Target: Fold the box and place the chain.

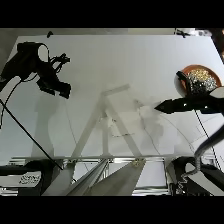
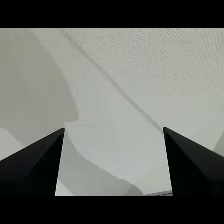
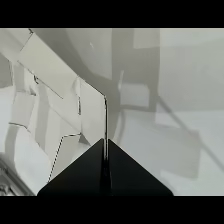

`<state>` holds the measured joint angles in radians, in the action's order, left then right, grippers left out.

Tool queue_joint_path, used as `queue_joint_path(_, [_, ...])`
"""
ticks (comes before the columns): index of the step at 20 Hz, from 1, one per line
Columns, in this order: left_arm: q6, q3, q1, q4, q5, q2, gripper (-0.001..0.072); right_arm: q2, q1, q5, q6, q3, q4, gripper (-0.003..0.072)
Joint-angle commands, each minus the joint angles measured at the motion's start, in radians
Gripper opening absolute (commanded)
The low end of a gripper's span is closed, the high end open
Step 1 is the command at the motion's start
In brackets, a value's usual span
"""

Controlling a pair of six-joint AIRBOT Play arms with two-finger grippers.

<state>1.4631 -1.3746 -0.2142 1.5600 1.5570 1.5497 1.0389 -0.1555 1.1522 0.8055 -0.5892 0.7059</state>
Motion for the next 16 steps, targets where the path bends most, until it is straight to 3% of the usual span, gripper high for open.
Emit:
queue_joint_path(1, [0.0, 0.0, 0.001, 0.0, -0.016, -0.001, 0.0692, -0.087, 0.08, -0.153, 0.035, 0.117, -0.081, 0.0007])
queue_joint_path(4, [-0.088, 0.001, 0.003, -0.036, -0.062, -0.001, 0.0692, -0.086, 0.171, -0.241, 0.068, 0.132, -0.079, 0.0008])
queue_joint_path(8, [-0.396, 0.017, 0.047, -0.428, -0.01, -0.001, 0.0692, -0.085, 0.266, -0.336, 0.123, 0.132, -0.06, 0.0008])
queue_joint_path(10, [-0.48, 0.067, 0.092, -0.62, -0.009, -0.001, 0.0692, -0.085, 0.288, -0.365, 0.156, 0.132, -0.03, 0.0008])
queue_joint_path(13, [-0.547, 0.192, 0.154, -0.663, 0.028, -0.001, 0.0692, -0.085, 0.291, -0.381, 0.164, 0.132, -0.021, 0.0009])
queue_joint_path(16, [-0.576, 0.293, 0.204, -0.747, -0.063, -0.002, 0.0692, -0.085, 0.291, -0.383, 0.163, 0.132, -0.021, 0.0009])
